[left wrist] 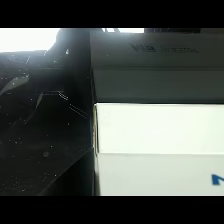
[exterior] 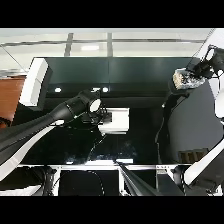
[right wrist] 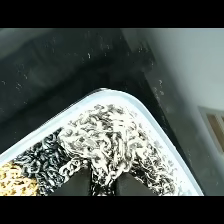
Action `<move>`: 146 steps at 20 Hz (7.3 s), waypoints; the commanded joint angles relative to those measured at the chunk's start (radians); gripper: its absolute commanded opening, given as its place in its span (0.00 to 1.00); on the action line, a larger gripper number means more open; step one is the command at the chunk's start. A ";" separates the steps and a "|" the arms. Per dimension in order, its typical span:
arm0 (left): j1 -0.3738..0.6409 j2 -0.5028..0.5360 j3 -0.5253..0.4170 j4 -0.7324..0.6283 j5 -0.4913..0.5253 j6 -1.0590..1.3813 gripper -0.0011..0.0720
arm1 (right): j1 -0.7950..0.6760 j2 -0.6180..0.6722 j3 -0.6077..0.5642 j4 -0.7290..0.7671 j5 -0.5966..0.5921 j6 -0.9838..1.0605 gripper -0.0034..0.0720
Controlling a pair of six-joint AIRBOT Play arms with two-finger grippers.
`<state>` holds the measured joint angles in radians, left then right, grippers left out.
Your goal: Fold the box and place the chain.
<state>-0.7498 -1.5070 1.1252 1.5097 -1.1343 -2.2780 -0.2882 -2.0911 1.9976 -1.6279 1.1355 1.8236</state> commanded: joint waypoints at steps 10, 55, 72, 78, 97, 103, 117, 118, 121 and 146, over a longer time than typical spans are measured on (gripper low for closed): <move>0.000 0.000 0.000 0.000 0.005 0.000 0.05 | 0.034 0.409 0.021 0.086 0.277 -0.247 0.06; 0.000 0.000 0.000 0.001 0.008 0.000 0.05 | 0.535 0.945 -0.439 0.852 0.450 -0.402 0.06; 0.000 0.000 0.000 0.001 0.008 0.000 0.05 | 0.691 0.945 -0.840 0.919 0.131 -0.435 0.06; 0.000 0.000 0.000 0.001 0.008 0.000 0.05 | 0.695 0.943 -0.957 0.919 -0.004 -0.442 0.06; 0.000 0.000 0.000 0.000 0.005 0.000 0.05 | 0.557 0.939 -0.933 0.919 0.163 -0.518 0.06; 0.000 0.000 0.000 0.000 0.005 0.000 0.05 | 0.632 0.911 -0.991 0.998 0.033 -0.573 0.06; 0.000 0.000 0.000 0.001 0.005 0.000 0.05 | 0.673 0.832 -0.996 0.941 0.019 -0.555 0.41; 0.000 0.000 0.000 0.000 0.004 0.000 0.05 | 0.663 0.834 -0.996 0.940 0.032 -0.555 0.41; 0.000 0.000 0.000 0.000 0.000 0.000 0.05 | 0.591 0.882 -0.996 0.919 0.126 -0.555 0.41; 0.000 0.000 0.000 0.000 0.005 0.000 0.05 | 0.695 0.996 -1.537 0.999 -0.448 -1.818 0.98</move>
<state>-0.7498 -1.5070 1.1252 1.5101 -1.1309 -2.2780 0.4034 -1.0737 0.4648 -0.6872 0.7113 0.0990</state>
